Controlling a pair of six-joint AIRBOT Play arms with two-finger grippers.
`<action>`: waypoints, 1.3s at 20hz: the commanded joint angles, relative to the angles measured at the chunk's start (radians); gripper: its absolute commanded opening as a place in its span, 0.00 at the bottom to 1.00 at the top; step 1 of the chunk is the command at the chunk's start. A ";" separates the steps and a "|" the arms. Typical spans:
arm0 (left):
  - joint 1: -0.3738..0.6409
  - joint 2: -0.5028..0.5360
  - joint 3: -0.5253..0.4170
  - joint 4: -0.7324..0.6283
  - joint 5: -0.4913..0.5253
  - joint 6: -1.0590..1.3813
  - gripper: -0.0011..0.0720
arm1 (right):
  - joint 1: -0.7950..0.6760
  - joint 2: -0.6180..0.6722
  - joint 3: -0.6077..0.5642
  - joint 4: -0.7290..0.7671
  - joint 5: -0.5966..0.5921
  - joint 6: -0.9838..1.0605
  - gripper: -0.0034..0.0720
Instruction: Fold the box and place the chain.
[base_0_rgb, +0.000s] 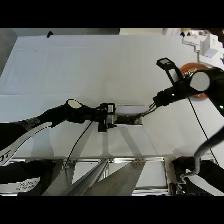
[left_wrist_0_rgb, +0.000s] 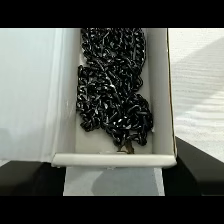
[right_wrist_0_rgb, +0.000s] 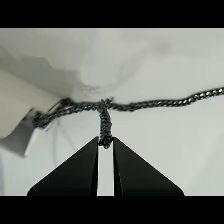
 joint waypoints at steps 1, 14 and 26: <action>0.000 0.000 0.001 0.000 0.000 0.000 0.36 | 0.064 0.122 0.001 0.131 0.054 -0.075 0.06; 0.000 0.000 0.001 0.000 0.000 0.000 0.36 | 0.333 0.164 0.001 0.244 -0.133 -0.074 0.07; 0.000 0.000 0.001 0.000 0.000 0.000 0.36 | 0.333 0.074 -0.187 0.141 -0.270 -0.074 0.07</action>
